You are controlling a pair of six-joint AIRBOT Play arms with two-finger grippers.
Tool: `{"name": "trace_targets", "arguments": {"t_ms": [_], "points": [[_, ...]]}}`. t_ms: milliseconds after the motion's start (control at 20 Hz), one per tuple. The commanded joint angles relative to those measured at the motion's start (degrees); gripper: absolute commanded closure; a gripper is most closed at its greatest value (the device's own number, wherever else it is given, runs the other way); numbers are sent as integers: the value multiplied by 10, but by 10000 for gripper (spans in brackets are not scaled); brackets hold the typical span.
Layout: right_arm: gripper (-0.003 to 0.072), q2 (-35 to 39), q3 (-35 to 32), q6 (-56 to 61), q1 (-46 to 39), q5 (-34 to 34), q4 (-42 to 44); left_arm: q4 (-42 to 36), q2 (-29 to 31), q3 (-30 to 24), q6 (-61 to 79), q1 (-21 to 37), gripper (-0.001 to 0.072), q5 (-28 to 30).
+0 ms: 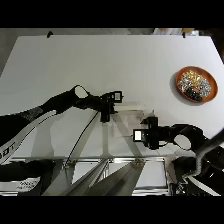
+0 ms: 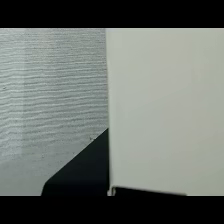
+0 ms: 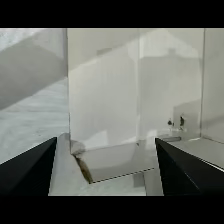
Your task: Fold the box and place the chain.
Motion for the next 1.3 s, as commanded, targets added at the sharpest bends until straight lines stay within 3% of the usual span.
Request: {"name": "trace_targets", "arguments": {"t_ms": [0,450,750,1250], "points": [[-21,-1,-16,-1,3,-46,-25,0,0,0,0,0,696,-1],[-6,-2,-10,-1,-14,-73,-25,0,0,0,0,0,696,-1],[-7,-3,58,-2,-73,-10,-12,0,0,0,0,0,696,-1],[-16,-101,96,-265,-214,57,229,0,0,0,0,0,696,-1]]}}
